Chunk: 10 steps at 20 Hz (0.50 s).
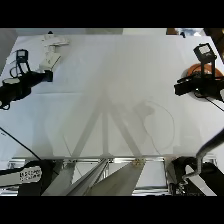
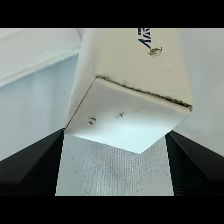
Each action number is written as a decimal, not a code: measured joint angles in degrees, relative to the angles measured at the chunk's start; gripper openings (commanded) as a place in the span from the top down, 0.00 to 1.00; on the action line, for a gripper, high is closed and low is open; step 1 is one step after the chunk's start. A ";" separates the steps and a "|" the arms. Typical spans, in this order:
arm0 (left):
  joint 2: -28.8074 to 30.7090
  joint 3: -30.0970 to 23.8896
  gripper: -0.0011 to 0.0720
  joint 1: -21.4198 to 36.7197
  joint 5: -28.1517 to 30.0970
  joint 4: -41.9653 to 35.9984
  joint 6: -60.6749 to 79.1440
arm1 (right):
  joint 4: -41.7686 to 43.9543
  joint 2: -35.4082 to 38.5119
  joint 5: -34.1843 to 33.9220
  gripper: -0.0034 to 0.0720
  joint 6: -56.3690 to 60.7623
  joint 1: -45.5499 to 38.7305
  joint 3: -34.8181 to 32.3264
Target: Fold the box and place the chain.
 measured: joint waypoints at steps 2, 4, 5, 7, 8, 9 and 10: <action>3.78 0.00 0.02 0.00 -0.02 0.09 0.04 | -0.02 0.00 0.00 0.94 0.00 -0.02 0.00; 6.99 0.02 0.02 0.15 -0.09 0.90 0.07 | 0.00 0.00 0.00 0.94 0.00 0.00 0.00; 7.98 0.00 0.02 0.46 -0.59 1.70 -0.07 | 0.00 0.00 0.00 0.94 0.00 0.00 0.00; 9.22 0.00 0.02 1.33 -2.58 3.67 -2.34 | 0.00 0.00 0.00 0.94 0.00 -0.02 0.00; 9.62 0.00 0.02 1.77 -3.93 5.18 -4.13 | 0.00 0.00 -0.02 0.94 0.00 -0.02 0.00; 9.92 0.00 0.02 2.08 -4.98 6.67 -5.73 | 0.00 0.00 -0.02 0.94 0.00 -0.02 0.00; 10.12 0.00 0.02 2.27 -6.01 8.33 -7.15 | 0.00 0.00 0.00 0.94 0.00 -0.02 0.00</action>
